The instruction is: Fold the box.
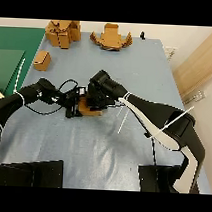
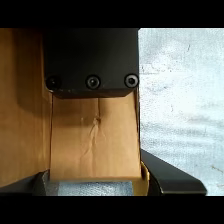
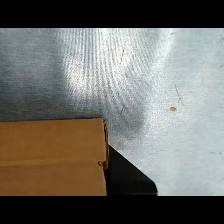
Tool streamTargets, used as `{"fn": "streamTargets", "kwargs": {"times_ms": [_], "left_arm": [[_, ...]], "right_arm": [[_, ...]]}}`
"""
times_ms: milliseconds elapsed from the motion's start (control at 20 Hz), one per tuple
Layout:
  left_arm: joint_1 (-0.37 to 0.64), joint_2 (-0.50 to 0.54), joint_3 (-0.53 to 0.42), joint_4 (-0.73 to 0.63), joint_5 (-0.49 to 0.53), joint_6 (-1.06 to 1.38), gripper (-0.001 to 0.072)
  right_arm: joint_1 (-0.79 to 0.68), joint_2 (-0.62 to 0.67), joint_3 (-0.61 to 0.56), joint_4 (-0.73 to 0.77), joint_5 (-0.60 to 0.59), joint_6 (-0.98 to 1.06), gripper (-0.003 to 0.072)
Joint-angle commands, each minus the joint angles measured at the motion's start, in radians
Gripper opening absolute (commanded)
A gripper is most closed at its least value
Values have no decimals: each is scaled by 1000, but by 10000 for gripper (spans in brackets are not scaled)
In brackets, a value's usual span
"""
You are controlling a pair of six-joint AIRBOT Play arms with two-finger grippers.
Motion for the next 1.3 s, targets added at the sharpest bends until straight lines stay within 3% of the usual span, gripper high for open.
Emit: {"fn": "streamTargets", "kwargs": {"times_ms": [0, 50, 100, 750, 1050, 1250], "left_arm": [[0, 0, 0, 1, -3, 1, 355], [-1, 0, 0, 1, -2, 1, 355], [-1, 0, 0, 1, -2, 1, 355], [0, 0, 0, 2, -2, -2, 355], [0, 0, 0, 2, -2, -1, 355], [1, 0, 0, 2, 3, -2, 355]], "right_arm": [[0, 1, 1, 0, 19, -3, 112], [0, 2, 1, 1, 19, -3, 311], [1, 5, 1, 3, 18, -10, 350], [-4, 114, 1, 10, -16, -75, 350], [-28, 213, -3, 54, -58, -259, 350], [-103, 321, -128, 123, -52, -325, 350]]}}
